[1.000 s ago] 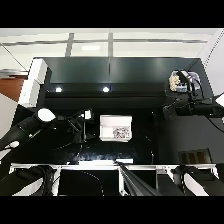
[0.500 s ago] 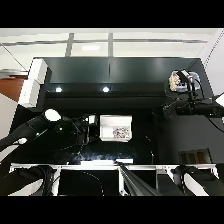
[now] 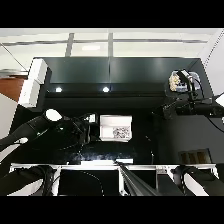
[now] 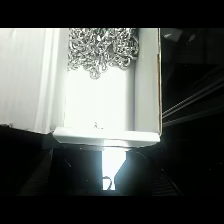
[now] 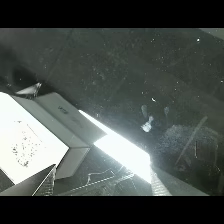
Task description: Fold the box and place the chain.
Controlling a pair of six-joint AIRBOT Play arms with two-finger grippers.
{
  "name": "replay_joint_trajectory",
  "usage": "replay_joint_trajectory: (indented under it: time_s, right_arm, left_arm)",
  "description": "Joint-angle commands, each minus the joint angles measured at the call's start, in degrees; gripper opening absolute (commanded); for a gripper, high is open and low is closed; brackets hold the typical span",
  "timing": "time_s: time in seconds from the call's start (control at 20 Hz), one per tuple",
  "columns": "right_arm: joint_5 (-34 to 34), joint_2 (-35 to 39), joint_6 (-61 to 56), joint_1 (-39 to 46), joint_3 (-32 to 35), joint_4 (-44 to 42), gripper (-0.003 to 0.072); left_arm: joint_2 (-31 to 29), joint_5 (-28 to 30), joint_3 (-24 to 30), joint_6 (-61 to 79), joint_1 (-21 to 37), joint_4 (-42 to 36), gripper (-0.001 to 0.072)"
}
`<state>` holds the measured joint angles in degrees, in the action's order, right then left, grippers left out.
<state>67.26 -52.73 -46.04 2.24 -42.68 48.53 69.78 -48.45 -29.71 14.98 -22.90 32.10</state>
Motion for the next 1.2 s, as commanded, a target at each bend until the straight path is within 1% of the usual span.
replay_joint_trajectory:
  time_s: [0.0,0.2,0.35,0.45,0.7,1.15]
  right_arm:
    - [0.0,0.0,0.0,0.0,0.0,0.0,0.0694]
    - [0.0,0.0,0.0,0.0,0.0,0.0,0.0695]
    - [0.0,0.0,0.0,0.0,0.0,0.0,0.0694]
    - [0.0,0.0,0.0,0.0,0.0,0.0,0.0694]
    - [0.5,0.0,0.0,0.0,0.0,0.0,0.0694]
    - [0.6,0.0,0.0,0.0,0.0,0.0,0.0694]
  left_arm:
    - [0.0,0.3,0.0,0.0,0.0,-0.2,0.0705]
    - [0.1,0.4,0.0,0.0,-0.3,-1.3,0.0706]
    - [0.2,0.7,-0.2,0.0,-2.3,-1.3,0.0706]
    - [0.4,1.9,-0.2,-0.2,-3.4,-1.3,0.0705]
    - [0.7,2.3,-0.3,-0.5,-3.6,-1.3,0.0706]
    - [0.6,2.1,-0.2,-6.0,-3.6,-1.0,0.0706]
